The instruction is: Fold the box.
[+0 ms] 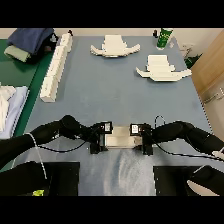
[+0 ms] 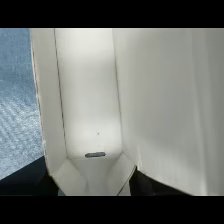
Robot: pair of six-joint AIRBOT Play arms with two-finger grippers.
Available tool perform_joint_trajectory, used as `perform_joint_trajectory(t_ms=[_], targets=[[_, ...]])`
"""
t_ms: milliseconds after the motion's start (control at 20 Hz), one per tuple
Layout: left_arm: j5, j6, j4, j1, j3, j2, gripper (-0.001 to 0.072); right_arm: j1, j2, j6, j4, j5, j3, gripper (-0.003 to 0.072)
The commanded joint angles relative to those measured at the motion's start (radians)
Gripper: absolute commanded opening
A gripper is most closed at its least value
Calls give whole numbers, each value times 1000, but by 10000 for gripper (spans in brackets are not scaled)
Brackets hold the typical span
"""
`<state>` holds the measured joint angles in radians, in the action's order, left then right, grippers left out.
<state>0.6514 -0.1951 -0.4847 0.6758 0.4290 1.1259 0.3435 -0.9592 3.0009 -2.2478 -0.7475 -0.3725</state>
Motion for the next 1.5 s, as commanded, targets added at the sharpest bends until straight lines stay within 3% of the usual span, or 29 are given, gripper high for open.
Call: perform_joint_trajectory(t_ms=[0,50,650,700,750,950,1000,1050,1300,1350,1400,1450], targets=[[-40,1,-3,17,-2,3,600,0,1,0,0,2,0,506],[-39,1,-5,18,-2,3,572,0,1,0,0,3,0,506],[-40,4,-12,23,-2,3,569,0,1,-1,0,2,0,506],[-39,4,-12,23,-2,3,439,0,1,-1,0,2,0,507],[-39,4,-13,23,-2,3,384,0,1,-1,0,2,0,506],[-38,5,-13,23,-2,3,386,0,1,0,0,2,0,506],[-29,5,-12,23,-2,3,448,0,1,0,0,2,0,506],[-17,5,-12,23,-2,3,704,0,1,-1,0,2,0,506],[-28,9,-14,23,-2,2,689,0,1,-1,0,2,0,507],[-32,9,-16,23,-2,3,618,0,1,-1,0,2,0,506],[-31,9,-17,23,-2,3,459,0,1,0,0,2,0,506],[-30,9,-16,23,-2,3,423,0,1,0,0,2,0,506]])
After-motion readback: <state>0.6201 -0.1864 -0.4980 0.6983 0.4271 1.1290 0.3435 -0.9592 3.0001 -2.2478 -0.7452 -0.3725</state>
